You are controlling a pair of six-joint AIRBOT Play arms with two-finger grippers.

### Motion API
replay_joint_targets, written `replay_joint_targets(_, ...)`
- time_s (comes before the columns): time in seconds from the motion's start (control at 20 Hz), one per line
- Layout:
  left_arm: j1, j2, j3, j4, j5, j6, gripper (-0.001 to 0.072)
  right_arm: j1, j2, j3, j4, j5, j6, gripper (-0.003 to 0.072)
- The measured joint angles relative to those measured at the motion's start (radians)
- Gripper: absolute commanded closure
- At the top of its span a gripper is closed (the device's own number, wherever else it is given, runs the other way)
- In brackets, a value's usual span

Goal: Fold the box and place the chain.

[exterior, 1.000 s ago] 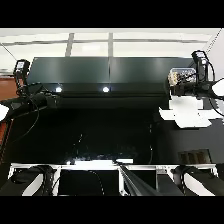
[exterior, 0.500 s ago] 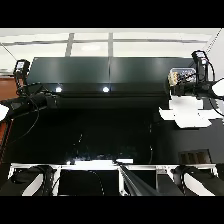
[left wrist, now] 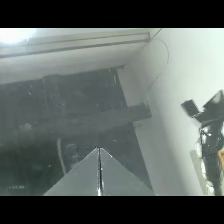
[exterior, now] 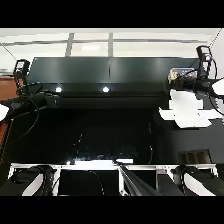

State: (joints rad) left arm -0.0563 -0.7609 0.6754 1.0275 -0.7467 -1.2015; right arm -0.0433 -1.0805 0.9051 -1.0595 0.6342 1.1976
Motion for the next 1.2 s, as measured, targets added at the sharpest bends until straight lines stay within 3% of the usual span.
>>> replay_joint_targets(0.1,0.0,-0.008,0.0,0.0,0.023,0.0,-0.0003,0.001,-0.015,0.0,0.037,-0.089,-0.001,-0.0019)
replay_joint_targets(0.25,0.0,-0.031,0.0,-0.001,0.06,-0.003,0.0002,0.0,-0.048,0.0,0.019,-0.173,-0.002,-0.0017)
replay_joint_targets(0.45,0.0,-0.054,0.0,0.0,0.078,-0.007,0.0002,-0.07,-0.072,0.018,-0.107,-0.202,0.014,-0.0016)
replay_joint_targets(0.7,0.0,-0.061,0.0,0.0,0.092,-0.006,0.0002,-0.436,-0.109,0.068,-0.257,-0.186,0.289,-0.0016)
replay_joint_targets(0.9,0.0,-0.062,0.0,0.0,0.097,-0.004,0.0002,-0.788,-0.192,0.1,-0.209,-0.017,0.359,-0.0015)
replay_joint_targets(1.2,0.0,-0.063,0.0,0.0,0.099,-0.003,0.0002,-1.109,-0.372,0.235,0.167,0.37,-0.025,-0.0015)
